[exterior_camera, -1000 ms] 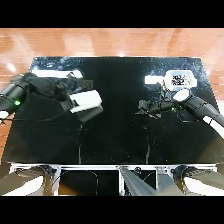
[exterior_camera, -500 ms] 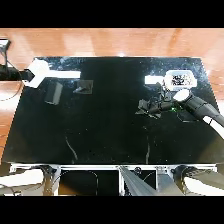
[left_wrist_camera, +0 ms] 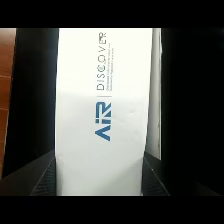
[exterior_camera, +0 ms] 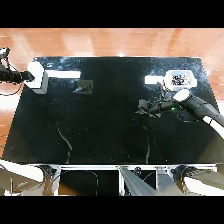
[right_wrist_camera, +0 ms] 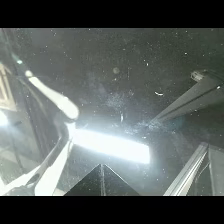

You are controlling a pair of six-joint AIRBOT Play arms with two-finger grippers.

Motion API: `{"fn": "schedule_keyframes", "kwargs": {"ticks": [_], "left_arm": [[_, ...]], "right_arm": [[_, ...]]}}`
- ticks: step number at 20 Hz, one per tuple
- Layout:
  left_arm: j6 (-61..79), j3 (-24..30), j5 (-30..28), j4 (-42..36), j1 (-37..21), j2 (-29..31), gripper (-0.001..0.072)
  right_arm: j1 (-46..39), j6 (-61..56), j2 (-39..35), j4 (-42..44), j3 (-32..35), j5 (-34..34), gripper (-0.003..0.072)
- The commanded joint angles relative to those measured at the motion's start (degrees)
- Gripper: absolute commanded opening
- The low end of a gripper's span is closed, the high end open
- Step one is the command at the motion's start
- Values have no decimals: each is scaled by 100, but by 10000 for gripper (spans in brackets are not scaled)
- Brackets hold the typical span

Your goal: Fold the box and place the chain.

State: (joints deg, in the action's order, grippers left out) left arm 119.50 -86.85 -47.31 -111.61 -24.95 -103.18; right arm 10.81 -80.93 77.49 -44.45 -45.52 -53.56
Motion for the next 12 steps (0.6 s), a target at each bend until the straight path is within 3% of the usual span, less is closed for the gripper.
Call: {"fn": "schedule_keyframes", "kwargs": {"ticks": [1,7,9,10,12], "left_arm": [[-57,-105,-44,289,35,-221,20],[-39,-125,-50,535,227,-219,33],[-96,-229,-68,525,293,-219,342],[-184,-313,-96,509,310,-219,458],[-269,-529,-278,514,330,-219,506]], "right_arm": [[0,-4,2,4,-7,72,29],[0,-2,2,2,-7,179,29],[0,-2,2,2,-7,173,29],[0,-2,2,2,-7,173,29],[2,-2,2,2,-7,170,29]]}}
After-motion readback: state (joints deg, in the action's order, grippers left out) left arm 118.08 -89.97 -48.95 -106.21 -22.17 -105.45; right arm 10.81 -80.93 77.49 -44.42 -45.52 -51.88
